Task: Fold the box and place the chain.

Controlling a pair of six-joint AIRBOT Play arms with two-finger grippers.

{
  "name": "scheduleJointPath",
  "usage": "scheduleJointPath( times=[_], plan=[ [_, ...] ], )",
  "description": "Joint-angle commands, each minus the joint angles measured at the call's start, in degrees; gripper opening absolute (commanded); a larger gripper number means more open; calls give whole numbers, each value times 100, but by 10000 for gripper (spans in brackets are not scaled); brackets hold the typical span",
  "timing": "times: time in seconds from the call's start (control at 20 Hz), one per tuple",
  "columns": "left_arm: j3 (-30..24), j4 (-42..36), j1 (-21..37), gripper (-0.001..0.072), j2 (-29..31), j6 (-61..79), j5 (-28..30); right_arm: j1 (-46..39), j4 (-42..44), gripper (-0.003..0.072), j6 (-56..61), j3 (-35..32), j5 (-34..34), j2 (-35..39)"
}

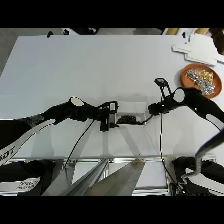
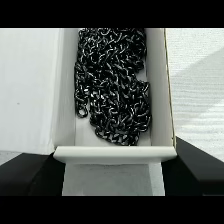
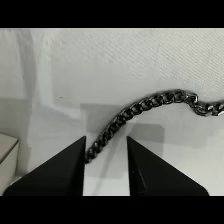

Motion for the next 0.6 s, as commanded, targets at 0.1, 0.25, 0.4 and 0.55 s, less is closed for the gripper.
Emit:
scheduleJointPath(
  times=[0.1,0.25,0.4,0.55],
  plan=[
    [2,0,0,83,0,2,2,247,-313,17,37,-2,136,-66],
    [2,0,0,83,0,2,2,247,-358,17,37,-2,221,63],
    [2,0,0,83,0,2,2,249,-354,17,35,0,372,627],
    [2,0,2,83,0,2,2,249,-254,17,22,0,660,1464]
  ],
)
